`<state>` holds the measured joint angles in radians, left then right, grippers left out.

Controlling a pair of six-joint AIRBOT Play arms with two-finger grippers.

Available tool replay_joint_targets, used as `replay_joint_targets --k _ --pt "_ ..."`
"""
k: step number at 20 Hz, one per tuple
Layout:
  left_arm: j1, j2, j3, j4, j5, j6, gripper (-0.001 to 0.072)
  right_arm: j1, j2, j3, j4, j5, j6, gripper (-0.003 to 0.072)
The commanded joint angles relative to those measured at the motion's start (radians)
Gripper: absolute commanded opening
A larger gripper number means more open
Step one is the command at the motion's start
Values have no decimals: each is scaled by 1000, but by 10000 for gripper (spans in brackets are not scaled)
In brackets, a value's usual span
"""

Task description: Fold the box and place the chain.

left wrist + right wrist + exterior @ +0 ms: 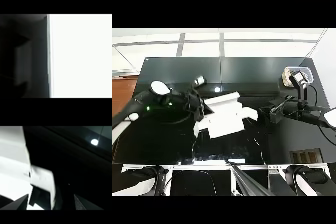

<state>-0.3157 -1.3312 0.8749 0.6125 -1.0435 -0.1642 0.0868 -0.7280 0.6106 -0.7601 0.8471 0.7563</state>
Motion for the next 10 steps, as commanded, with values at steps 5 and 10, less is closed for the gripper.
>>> replay_joint_targets --k 5,10 --pt "-173 -38 -89 15 324 377 25 95 -17 -27 -52 67 -10 650" --pt "-146 -71 -86 2 329 365 25 240 -91 -117 -170 -117 -31 653"
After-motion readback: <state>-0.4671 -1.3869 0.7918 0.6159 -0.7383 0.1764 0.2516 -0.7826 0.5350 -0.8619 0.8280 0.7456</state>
